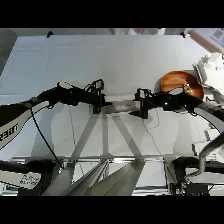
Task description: Fold the box and place the chain.
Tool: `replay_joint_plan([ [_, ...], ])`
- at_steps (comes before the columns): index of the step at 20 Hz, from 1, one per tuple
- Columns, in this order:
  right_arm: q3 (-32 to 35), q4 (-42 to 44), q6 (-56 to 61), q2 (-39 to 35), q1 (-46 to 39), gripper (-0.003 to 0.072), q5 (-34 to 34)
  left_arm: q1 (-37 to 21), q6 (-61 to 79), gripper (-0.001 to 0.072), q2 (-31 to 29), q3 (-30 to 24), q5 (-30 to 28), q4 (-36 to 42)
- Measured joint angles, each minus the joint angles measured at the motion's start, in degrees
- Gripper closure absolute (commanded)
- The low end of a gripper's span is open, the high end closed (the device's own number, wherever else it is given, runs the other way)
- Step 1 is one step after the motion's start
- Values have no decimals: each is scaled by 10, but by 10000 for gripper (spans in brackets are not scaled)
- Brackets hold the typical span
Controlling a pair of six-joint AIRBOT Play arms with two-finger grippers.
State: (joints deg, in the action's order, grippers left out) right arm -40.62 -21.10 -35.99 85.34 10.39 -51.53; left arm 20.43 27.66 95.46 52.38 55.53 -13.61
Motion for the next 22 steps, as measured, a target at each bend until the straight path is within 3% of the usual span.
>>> replay_joint_plan([
  [12,25,-1,38,3,4,23,41,0,0,701,0,0,0,0],
  [22,26,8,-21,3,4,25,33,0,0,701,0,0,0,0],
])
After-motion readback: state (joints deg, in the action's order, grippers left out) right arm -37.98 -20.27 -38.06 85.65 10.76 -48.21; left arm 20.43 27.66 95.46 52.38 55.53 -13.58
